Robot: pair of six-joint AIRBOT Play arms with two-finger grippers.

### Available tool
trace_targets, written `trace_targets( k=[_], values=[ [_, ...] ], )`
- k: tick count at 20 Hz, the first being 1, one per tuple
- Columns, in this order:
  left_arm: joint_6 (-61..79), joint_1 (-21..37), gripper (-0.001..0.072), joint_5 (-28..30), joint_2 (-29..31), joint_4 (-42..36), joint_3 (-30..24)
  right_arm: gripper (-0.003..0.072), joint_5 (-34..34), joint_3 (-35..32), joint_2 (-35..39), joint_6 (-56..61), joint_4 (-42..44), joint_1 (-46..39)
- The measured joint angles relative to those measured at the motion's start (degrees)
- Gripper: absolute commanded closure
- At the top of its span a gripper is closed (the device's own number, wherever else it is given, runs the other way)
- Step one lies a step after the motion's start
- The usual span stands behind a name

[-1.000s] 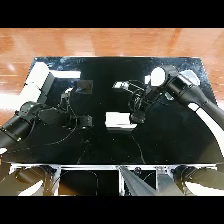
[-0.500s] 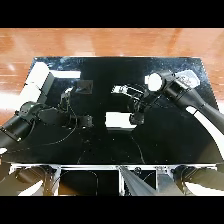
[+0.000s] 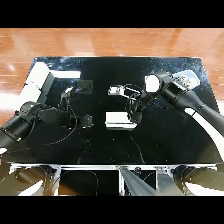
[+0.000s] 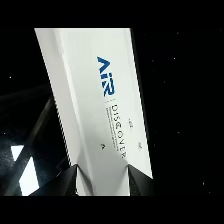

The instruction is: Fold the box and place the chain.

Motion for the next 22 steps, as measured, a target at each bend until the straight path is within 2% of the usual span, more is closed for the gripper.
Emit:
trace_targets(
  k=[16, 22],
  values=[
    [0.0, 0.0, 0.0266, -0.94, 0.0, -0.02, 0.0, 0.0302, -0.98, -0.31, -0.44, -0.24, -0.13, 0.2],
    [0.0, 0.0, 0.0266, -1.31, 0.0, -0.02, 0.0, 0.0302, -1.6, -0.31, -0.46, -0.2, -3.89, 1.38]
  ],
)
